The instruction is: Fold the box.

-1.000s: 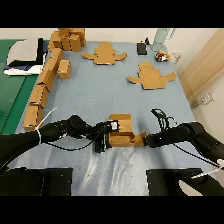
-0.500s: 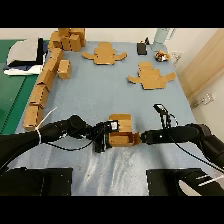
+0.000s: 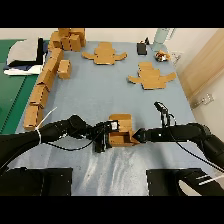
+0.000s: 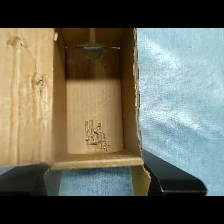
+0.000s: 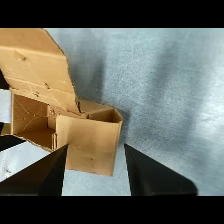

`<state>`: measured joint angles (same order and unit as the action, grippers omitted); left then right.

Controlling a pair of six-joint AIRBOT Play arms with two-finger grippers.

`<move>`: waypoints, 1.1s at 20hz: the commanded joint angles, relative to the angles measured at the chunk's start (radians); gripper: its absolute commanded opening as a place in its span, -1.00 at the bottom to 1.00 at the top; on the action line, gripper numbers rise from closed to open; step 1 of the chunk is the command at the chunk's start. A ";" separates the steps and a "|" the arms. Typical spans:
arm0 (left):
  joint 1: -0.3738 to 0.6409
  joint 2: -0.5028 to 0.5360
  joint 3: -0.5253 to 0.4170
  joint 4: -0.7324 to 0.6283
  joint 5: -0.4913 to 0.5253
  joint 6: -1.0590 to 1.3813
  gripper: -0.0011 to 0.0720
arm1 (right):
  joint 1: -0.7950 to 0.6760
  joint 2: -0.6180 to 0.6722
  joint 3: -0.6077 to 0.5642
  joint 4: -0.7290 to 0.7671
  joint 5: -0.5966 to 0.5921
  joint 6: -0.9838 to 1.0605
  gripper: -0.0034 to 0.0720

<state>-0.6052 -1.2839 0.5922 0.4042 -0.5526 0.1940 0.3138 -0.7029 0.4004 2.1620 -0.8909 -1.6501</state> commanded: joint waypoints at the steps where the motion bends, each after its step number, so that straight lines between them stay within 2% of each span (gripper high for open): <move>1: 0.000 0.000 0.001 0.000 0.000 0.000 0.20 | 0.005 -0.064 0.002 0.018 0.001 0.000 0.52; 5: 0.000 0.000 0.001 0.000 0.000 0.000 0.20 | 0.095 -0.117 0.027 -0.002 0.045 0.013 0.41; 8: 0.000 0.000 0.001 0.000 0.000 0.000 0.20 | 0.177 -0.161 0.075 -0.152 0.067 0.185 0.39; 12: 0.000 0.000 0.001 0.000 0.000 0.000 0.20 | 0.283 -0.230 0.165 -0.381 0.028 0.413 0.39; 22: 0.000 0.000 0.001 0.000 0.001 0.000 0.20 | 0.493 -0.397 0.346 -0.586 -0.089 0.806 0.39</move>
<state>-0.6052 -1.2839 0.5922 0.4042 -0.5526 0.1944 0.7471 -1.0462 0.6941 1.6333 -0.9455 -0.9665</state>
